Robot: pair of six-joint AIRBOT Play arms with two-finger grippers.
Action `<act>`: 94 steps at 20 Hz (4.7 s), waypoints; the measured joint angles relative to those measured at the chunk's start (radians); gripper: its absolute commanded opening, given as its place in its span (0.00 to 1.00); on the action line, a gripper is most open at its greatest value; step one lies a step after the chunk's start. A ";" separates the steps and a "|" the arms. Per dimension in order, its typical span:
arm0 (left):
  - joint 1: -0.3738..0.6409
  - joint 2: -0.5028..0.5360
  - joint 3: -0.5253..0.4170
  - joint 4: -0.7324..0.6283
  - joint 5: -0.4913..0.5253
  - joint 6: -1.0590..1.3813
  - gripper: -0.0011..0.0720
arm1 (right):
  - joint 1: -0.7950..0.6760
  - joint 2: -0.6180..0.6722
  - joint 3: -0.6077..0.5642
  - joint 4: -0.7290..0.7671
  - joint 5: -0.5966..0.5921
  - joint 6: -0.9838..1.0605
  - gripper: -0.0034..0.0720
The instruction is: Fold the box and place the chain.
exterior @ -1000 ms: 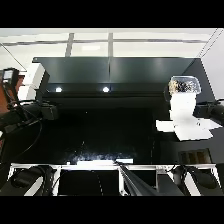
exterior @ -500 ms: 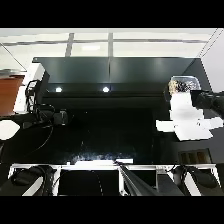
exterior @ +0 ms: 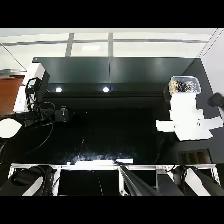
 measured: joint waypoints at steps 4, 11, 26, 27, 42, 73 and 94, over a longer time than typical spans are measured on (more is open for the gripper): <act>0.000 0.000 0.000 0.004 0.004 0.000 0.98 | -0.253 -0.186 0.135 0.005 0.068 -0.027 0.97; 0.000 -0.005 0.000 0.011 0.021 0.002 0.98 | -0.540 -0.430 0.201 0.387 0.338 -0.631 0.97; 0.000 -0.006 0.000 0.010 0.028 0.001 0.98 | -0.443 -0.534 0.212 0.352 0.376 -0.864 0.07; 0.000 -0.006 0.000 0.009 0.028 0.001 0.98 | -0.441 -0.534 0.212 0.350 0.378 -0.861 0.07; 0.000 -0.006 0.000 0.002 0.044 0.001 0.98 | -0.249 -0.450 0.184 0.608 0.607 -0.830 0.07; 0.092 -0.851 0.154 -1.006 -0.323 1.178 0.97 | 0.625 0.296 -0.389 0.971 0.089 -0.805 0.07; 0.065 -0.932 0.239 -0.986 -0.499 1.500 0.40 | 0.626 0.296 -0.389 0.959 0.054 -0.786 0.07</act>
